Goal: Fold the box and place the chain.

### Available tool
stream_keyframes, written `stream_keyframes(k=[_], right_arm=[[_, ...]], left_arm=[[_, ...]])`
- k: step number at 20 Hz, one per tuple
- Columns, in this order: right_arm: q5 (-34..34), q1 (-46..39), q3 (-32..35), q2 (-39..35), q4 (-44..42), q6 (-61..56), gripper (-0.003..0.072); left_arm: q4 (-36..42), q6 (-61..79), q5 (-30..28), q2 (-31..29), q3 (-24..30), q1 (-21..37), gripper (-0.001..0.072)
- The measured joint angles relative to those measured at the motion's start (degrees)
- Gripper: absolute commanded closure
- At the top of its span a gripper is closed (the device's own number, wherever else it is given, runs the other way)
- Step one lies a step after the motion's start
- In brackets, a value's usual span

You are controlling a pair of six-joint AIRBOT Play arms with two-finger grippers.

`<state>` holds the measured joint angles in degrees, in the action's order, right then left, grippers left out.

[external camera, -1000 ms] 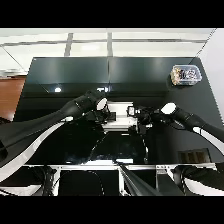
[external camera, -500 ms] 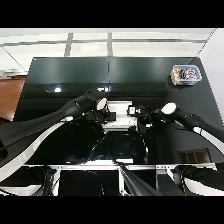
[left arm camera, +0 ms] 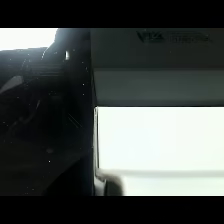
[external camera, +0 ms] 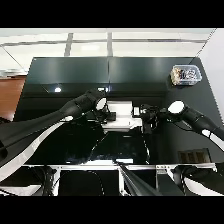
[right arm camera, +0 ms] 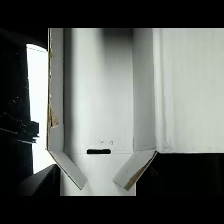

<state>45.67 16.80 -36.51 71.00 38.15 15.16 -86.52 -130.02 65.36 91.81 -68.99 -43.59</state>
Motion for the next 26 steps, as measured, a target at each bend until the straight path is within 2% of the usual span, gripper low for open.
stream_keyframes(k=[2,3,4,10,16,21,22,23,24,25,26], right_arm=[[1.2,-0.1,0.0,-0.2,-0.3,-0.2,0.0197],[1.8,-0.1,0.0,-0.2,-0.3,-0.3,0.0309],[2.1,-0.1,0.0,-0.2,-0.5,-0.8,0.0543],[2.1,0.3,0.0,-0.2,-2.8,-2.4,0.0548],[-2.2,3.8,0.0,1.7,-9.1,-2.7,0.0549],[-3.8,4.9,0.0,2.6,-10.5,-4.2,0.0546],[-3.9,4.9,0.0,2.7,-10.6,-4.5,0.0429],[-4.0,5.0,0.0,2.7,-10.8,-4.7,0.0267],[-4.2,5.0,0.0,2.8,-10.8,-4.9,0.0268],[-4.3,5.0,0.0,2.8,-10.8,-5.4,0.0364],[-4.5,5.1,0.0,2.8,-10.6,-6.1,0.0423]], left_arm=[[0.0,0.0,0.0,0.0,0.0,0.0,0.0685],[0.0,0.0,0.0,0.0,0.0,0.0,0.0685],[0.0,0.0,-0.1,0.0,0.0,0.0,0.0685],[0.1,-0.2,-0.3,0.0,0.0,0.0,0.0684],[0.1,0.0,-0.5,0.0,0.0,0.0,0.0684],[0.2,0.0,-0.6,0.0,0.0,0.0,0.0683],[0.2,0.0,-0.6,0.0,0.0,0.0,0.0683],[0.2,0.0,-0.7,0.0,0.0,0.0,0.0683],[0.2,0.0,-0.7,0.0,0.0,0.0,0.0683],[0.2,0.0,-0.8,0.0,0.0,0.0,0.0683],[0.2,-0.2,-0.8,0.0,0.0,0.0,0.0683]])
